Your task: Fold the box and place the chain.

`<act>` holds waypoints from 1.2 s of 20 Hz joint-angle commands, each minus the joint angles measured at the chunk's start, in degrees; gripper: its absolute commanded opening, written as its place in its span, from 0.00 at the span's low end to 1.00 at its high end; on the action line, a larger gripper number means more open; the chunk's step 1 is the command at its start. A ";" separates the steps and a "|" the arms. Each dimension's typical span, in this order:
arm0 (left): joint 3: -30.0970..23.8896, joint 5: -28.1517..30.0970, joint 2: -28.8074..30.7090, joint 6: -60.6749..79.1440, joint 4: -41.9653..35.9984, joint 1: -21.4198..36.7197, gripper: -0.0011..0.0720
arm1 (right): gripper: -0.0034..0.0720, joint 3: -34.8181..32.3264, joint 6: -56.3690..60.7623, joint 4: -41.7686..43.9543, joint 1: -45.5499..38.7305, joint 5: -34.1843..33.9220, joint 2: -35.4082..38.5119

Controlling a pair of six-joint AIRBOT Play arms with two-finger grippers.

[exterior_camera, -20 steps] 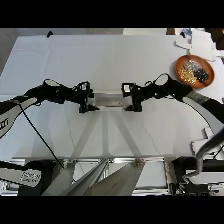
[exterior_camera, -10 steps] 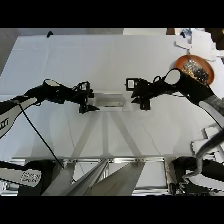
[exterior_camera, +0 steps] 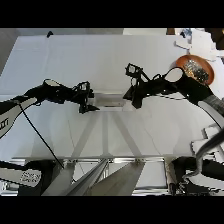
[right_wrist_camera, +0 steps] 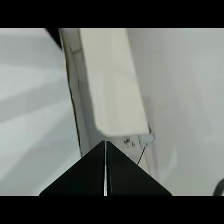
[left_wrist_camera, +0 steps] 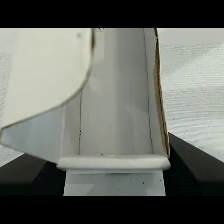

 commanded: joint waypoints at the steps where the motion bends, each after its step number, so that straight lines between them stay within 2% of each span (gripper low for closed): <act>1: 0.04 0.00 -0.02 0.02 0.00 0.00 0.55 | 0.06 0.48 1.07 7.74 0.04 -6.21 -4.22; 6: 0.04 0.00 -0.02 0.02 -0.02 0.00 0.55 | 0.06 3.58 6.03 11.13 0.04 -10.86 -11.30; 9: 0.04 0.00 -0.02 0.02 -0.02 0.00 0.55 | 0.06 3.61 6.58 11.10 0.04 -10.80 -12.20; 18: 0.04 0.00 -0.02 0.02 0.00 0.00 0.55 | 0.06 3.63 6.56 11.13 0.02 2.60 -11.23; 24: 0.04 0.00 -0.02 0.02 -0.02 0.00 0.55 | 0.06 3.63 6.54 11.04 -0.87 6.21 -6.16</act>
